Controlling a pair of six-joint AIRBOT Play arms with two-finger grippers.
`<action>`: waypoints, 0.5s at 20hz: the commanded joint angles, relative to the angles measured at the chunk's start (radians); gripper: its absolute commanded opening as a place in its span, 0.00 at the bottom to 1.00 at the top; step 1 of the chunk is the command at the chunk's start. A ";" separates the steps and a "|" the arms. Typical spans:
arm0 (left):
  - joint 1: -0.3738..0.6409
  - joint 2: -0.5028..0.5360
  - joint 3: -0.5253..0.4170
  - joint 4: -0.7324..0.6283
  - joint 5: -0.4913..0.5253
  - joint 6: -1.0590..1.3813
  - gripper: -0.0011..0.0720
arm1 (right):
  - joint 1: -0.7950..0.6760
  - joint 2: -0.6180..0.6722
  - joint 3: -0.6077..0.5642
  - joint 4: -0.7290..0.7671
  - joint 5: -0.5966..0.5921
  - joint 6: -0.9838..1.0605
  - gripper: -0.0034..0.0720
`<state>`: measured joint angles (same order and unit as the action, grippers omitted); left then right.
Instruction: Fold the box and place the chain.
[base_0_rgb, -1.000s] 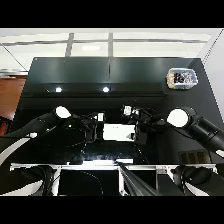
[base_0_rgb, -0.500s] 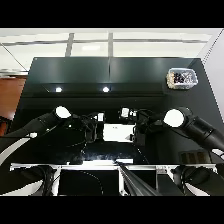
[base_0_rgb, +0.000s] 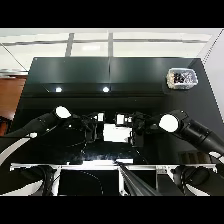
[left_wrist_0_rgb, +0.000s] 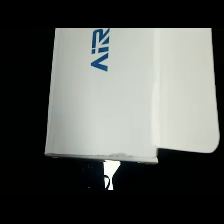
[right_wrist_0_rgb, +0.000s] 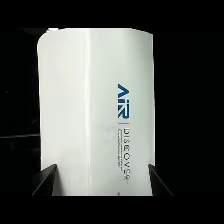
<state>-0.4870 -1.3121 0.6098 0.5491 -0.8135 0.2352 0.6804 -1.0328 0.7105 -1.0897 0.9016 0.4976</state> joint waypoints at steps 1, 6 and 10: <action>0.000 -0.001 0.001 0.000 0.000 0.000 0.64 | 0.012 -0.001 0.000 -0.042 -0.009 0.008 0.98; 0.000 -0.001 0.001 0.000 0.000 0.000 0.64 | 0.013 -0.001 0.000 -0.053 -0.010 0.023 0.96; 0.000 -0.001 0.001 0.000 0.000 0.000 0.64 | 0.013 0.000 0.000 -0.053 -0.008 0.029 0.62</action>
<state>-0.4870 -1.3121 0.6098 0.5491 -0.8135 0.2348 0.6918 -1.0328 0.7105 -1.1381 0.8936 0.5194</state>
